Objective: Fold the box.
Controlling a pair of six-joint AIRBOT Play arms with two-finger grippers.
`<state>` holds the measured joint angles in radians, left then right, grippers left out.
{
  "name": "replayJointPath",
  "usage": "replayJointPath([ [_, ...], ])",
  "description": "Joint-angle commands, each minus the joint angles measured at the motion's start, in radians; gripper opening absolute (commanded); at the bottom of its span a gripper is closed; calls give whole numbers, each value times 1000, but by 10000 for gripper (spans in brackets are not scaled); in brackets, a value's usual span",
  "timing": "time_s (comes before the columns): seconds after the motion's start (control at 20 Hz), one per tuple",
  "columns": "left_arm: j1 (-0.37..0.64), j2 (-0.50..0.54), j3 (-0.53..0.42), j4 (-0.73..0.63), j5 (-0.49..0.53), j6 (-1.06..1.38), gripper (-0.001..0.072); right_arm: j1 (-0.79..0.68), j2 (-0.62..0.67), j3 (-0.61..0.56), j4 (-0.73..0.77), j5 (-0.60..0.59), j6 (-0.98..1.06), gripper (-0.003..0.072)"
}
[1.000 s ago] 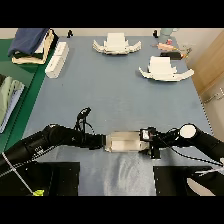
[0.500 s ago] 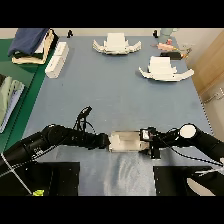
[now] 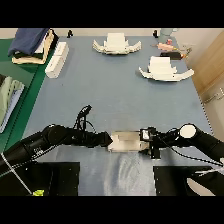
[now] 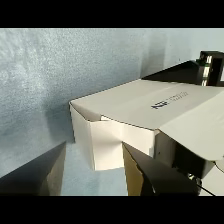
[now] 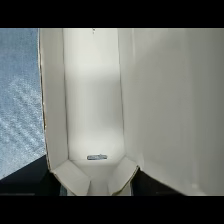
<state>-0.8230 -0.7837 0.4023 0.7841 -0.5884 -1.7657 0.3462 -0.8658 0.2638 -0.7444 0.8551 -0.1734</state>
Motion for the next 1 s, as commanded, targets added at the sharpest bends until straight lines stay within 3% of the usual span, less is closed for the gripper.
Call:
replayJointPath([
  [0.0, 2, -20, 0, 1, 16, 0, 530, 1, 0, 1, 0, 1, 0, 512],
  [0.2, -43, -89, 43, 51, -2, -99, 521, 1, 0, 1, 0, 0, 0, 512],
  [0.4, -140, -163, 134, 372, -62, -504, 521, 1, 0, 1, 0, 0, 0, 512],
  [0.55, -176, -222, 216, 491, -151, -642, 520, 1, 0, 1, 0, 0, 0, 512],
  [0.7, -181, -283, 279, 537, -237, -696, 520, 1, 0, 1, 0, 0, 0, 512],
  [0.95, -208, -366, 359, 557, -293, -697, 520, 1, 0, 1, 0, 0, 0, 512],
])
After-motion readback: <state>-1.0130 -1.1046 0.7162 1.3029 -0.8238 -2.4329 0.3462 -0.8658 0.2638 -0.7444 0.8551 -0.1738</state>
